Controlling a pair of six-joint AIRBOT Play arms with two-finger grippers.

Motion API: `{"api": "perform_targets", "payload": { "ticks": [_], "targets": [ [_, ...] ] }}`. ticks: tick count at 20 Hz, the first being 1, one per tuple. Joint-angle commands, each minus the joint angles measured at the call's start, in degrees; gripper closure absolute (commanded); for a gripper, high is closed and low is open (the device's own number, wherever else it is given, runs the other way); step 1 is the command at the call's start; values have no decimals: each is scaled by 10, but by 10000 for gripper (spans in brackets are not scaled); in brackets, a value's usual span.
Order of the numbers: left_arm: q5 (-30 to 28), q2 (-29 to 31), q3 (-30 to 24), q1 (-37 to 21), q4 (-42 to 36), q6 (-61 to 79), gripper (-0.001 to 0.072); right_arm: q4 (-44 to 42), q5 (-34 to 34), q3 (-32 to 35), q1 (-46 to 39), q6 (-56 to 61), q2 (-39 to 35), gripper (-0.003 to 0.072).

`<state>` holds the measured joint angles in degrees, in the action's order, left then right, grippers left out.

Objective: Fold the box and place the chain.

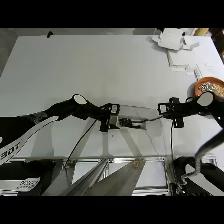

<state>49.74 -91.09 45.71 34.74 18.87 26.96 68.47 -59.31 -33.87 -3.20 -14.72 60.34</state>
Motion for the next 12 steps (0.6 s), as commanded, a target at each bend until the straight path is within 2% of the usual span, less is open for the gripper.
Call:
{"api": "perform_targets", "payload": {
  "ticks": [1,6,12],
  "targets": [
    [0,0,0,0,0,0,437,-19,-57,1,0,29,-49,665],
    [0,0,0,0,0,0,437,-105,-100,12,25,29,-142,665],
    [0,0,0,0,0,0,437,-113,-136,17,111,98,-230,665]
  ]
}}
